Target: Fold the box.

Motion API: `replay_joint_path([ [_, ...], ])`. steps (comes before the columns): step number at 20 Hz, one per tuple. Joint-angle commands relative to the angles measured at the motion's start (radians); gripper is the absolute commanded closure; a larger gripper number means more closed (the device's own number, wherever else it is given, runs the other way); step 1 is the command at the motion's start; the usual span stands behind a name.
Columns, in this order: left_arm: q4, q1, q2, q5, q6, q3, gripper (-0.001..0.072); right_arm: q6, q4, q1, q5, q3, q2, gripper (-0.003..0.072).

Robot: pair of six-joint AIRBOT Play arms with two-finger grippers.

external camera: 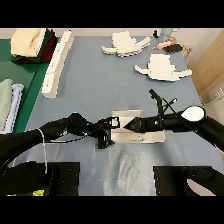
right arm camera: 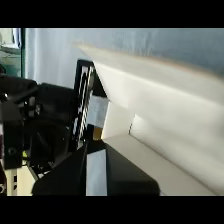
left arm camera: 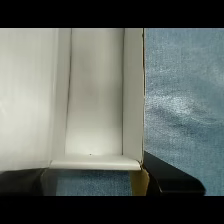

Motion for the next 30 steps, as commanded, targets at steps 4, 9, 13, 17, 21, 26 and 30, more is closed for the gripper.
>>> replay_joint_path([
  [4, 0.000, 0.000, -0.001, 0.000, 0.000, 0.000, 0.0189, 0.036, -0.224, -0.042, 0.015, 0.217, -0.253, 0.0686],
  [9, 0.000, 0.000, -0.001, 0.000, 0.000, 0.000, 0.0189, -0.028, -0.227, -0.024, 0.010, 0.217, -0.388, 0.0686],
  [13, 0.000, 0.000, -0.001, 0.000, 0.000, 0.000, 0.0189, -0.089, -0.229, -0.006, 0.008, 0.216, -0.415, 0.0686],
  [17, 0.000, 0.000, -0.001, 0.000, 0.000, 0.000, 0.0189, -0.099, -0.237, -0.006, 0.010, 0.216, -0.415, 0.0685],
  [21, 0.000, 0.000, -0.001, 0.000, 0.000, 0.000, 0.0189, -0.099, -0.235, -0.006, 0.010, 0.216, -0.415, 0.0685],
  [26, 0.000, 0.000, -0.001, 0.000, 0.000, 0.000, 0.0189, -0.133, -0.215, -0.006, 0.010, 0.217, -0.388, 0.0686],
  [30, 0.000, 0.000, -0.001, 0.000, 0.000, 0.000, 0.0189, -0.158, -0.268, -0.006, 0.015, 0.236, -0.243, 0.0686],
])
